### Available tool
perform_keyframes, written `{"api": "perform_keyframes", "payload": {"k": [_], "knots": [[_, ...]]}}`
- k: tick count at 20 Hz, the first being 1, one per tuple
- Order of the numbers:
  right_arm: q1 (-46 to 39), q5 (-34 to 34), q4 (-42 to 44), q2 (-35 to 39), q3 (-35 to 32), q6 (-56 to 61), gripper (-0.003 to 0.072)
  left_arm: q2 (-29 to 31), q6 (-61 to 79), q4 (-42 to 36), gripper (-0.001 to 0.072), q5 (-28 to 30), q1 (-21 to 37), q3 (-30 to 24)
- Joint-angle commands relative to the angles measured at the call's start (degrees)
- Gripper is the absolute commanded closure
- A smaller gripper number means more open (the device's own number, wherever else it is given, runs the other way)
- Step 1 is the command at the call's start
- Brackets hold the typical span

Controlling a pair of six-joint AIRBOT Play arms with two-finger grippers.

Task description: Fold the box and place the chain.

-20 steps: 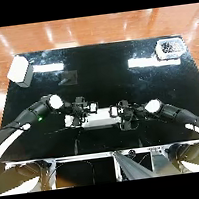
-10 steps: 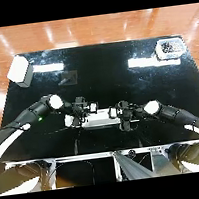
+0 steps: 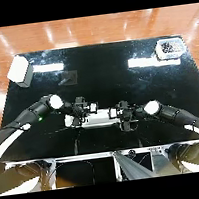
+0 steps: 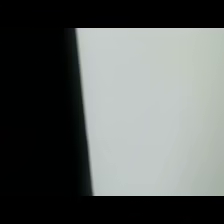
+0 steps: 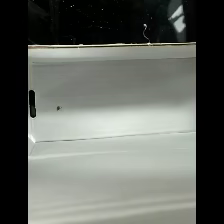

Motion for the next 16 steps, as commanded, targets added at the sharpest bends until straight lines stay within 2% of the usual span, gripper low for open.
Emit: {"api": "perform_keyframes", "payload": {"k": [1, 15, 16], "knots": [[0.0, -0.3, 0.1, 0.0, 0.0, 0.1, 0.0155, 0.0, 0.0, -0.3, 0.0687, 0.0, 0.0, 0.1], [0.2, -0.4, -0.2, 0.0, 0.0, 0.2, 0.0155, 0.3, -0.5, -1.7, 0.0683, 0.0, -0.1, 0.1], [0.2, -0.3, -0.3, 0.0, 0.0, 0.2, 0.0155, 0.4, -1.1, -1.7, 0.0613, 0.1, -0.1, 0.1]]}}
